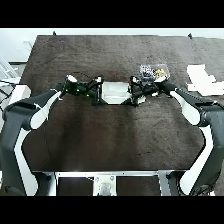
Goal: Fold the box and place the chain.
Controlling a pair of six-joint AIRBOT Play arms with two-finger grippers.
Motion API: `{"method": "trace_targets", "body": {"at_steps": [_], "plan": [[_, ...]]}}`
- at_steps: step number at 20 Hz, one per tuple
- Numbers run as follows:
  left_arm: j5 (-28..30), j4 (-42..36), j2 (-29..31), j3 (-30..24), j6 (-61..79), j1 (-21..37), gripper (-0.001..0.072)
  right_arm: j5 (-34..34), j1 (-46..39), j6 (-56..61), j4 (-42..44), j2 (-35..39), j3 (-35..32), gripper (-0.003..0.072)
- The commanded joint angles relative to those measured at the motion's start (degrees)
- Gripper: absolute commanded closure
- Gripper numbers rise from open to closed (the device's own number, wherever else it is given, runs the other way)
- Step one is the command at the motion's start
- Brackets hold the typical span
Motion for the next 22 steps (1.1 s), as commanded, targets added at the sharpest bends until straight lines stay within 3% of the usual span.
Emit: {"method": "trace_targets", "body": {"at_steps": [1, 2, 8, 10, 17, 18, 20, 21, 22], "plan": [[0.0, 0.0, 0.0, 0.0, 0.0, 0.0, 0.0344, 0.0, 0.0, 0.0, 0.1, 0.0, 0.0, 0.0072], [0.0, 0.0, 0.0, 0.0, 0.0, 0.0, 0.0344, 0.0, -0.1, 0.0, 0.5, 0.1, 0.1, 0.0017], [0.0, 0.0, 0.0, 0.0, 0.0, 0.0, 0.0344, 0.4, -3.5, 1.7, -4.8, 3.9, 0.1, 0.0017], [0.0, 0.0, 0.0, 0.0, 0.0, 0.0, 0.0344, 4.1, -4.6, 1.9, -5.0, 5.0, 0.1, 0.0017], [-0.1, 0.0, 0.0, 0.0, 0.0, 0.0, 0.0344, 6.5, -8.8, 7.2, -5.0, 11.8, 0.1, 0.0023], [-0.1, 0.0, 0.0, 0.0, 0.0, 0.0, 0.0344, 8.5, -8.7, 9.9, -3.2, 12.0, 0.1, 0.011], [-0.1, 0.0, 0.0, 0.0, 0.0, 0.0, 0.0344, 11.4, -7.3, 12.4, -1.2, 11.9, -0.7, 0.0622], [-0.1, 0.0, 0.0, 0.0, 0.0, 0.0, 0.0344, 11.6, -6.6, 12.3, -1.0, 11.9, -0.8, 0.0676], [-0.1, 0.0, 0.0, 0.0, 0.0, 0.0, 0.0344, 11.6, -5.9, 12.3, 0.1, 11.9, -0.8, 0.0676]]}}
